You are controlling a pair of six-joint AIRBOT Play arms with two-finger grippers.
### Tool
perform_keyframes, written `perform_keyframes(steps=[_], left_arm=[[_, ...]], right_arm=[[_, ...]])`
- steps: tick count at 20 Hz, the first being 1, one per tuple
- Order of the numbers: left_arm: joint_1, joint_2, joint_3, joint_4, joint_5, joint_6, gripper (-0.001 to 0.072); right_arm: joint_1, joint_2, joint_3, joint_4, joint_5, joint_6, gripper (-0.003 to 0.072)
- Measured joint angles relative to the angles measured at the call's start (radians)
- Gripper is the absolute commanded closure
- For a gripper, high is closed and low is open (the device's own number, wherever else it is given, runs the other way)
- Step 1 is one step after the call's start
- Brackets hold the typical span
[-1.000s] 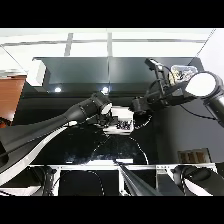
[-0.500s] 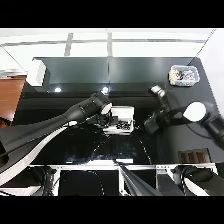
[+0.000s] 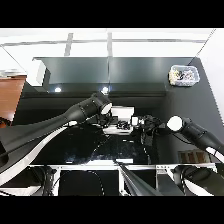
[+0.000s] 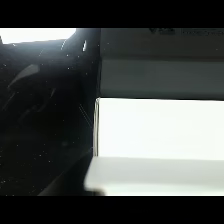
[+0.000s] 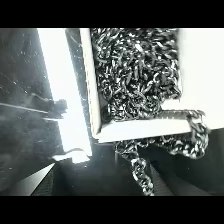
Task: Fold the box and place the chain.
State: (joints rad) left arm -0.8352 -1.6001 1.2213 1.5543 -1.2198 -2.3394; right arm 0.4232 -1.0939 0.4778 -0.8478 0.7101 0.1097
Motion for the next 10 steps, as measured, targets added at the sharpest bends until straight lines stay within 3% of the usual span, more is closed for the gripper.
perform_keyframes(steps=[1,3,4,5,6,10], left_arm=[[0.0,0.0,0.0,0.0,0.0,0.0,0.0684],[0.0,0.0,0.0,0.0,-0.003,0.0,0.0684],[0.0,0.0,0.0,0.0,-0.004,0.0,0.0684],[0.0,0.0,0.0,0.0,-0.005,0.0,0.0684],[0.0,0.0,0.0,0.0,-0.008,0.0,0.0685],[0.0,0.0,0.0,0.0,-0.013,0.001,0.0684]], right_arm=[[0.0,-0.011,-0.001,0.007,-0.018,-0.03,0.0226],[0.002,-0.024,-0.003,0.027,-0.049,-0.063,0.0226],[0.002,-0.029,-0.003,0.031,-0.06,-0.07,0.033],[0.002,-0.032,-0.003,0.033,-0.068,-0.071,0.0595],[0.002,-0.035,-0.004,0.032,-0.074,-0.068,0.0671],[0.002,-0.026,-0.005,0.011,-0.08,-0.032,0.0671]])
